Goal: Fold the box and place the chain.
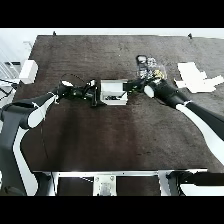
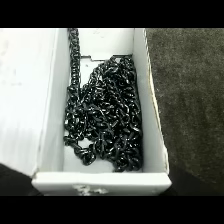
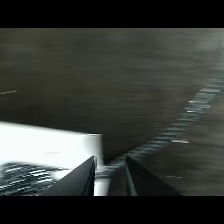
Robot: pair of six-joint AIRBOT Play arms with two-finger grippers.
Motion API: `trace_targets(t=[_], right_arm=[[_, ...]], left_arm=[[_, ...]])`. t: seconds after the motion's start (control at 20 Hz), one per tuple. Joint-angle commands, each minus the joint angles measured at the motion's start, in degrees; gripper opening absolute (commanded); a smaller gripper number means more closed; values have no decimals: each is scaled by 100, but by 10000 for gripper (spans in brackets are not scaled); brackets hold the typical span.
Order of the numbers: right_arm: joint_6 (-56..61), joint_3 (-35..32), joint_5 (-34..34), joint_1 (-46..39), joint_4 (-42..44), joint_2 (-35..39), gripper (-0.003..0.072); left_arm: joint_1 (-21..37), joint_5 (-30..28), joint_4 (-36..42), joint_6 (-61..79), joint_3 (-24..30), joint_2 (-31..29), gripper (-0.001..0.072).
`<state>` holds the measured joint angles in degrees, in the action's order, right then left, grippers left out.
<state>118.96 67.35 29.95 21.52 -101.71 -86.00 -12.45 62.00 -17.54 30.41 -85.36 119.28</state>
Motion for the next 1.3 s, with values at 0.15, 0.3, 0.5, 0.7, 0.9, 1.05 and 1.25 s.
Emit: trace_targets(t=[0.15,0.3,0.5,0.7,0.9,1.05,1.25], right_arm=[[-70,24,-1001,-1025,417,-503,469],[-72,105,-1628,-1069,772,-992,467],[-114,420,-1843,-1045,1062,-1617,467],[-114,833,-2116,-1003,1172,-2144,429],[-551,802,-2153,-914,1150,-1880,12],[-911,369,-1746,-719,957,-393,11],[-1084,184,-562,-520,562,1187,11]], left_arm=[[0,-2,0,2,0,-4,279],[0,0,0,2,0,-4,279],[0,-2,0,2,0,-4,279],[0,-2,0,2,0,-4,279],[0,-2,0,2,0,-4,279],[0,-7,0,2,0,-4,279],[0,0,0,2,0,-4,279]])
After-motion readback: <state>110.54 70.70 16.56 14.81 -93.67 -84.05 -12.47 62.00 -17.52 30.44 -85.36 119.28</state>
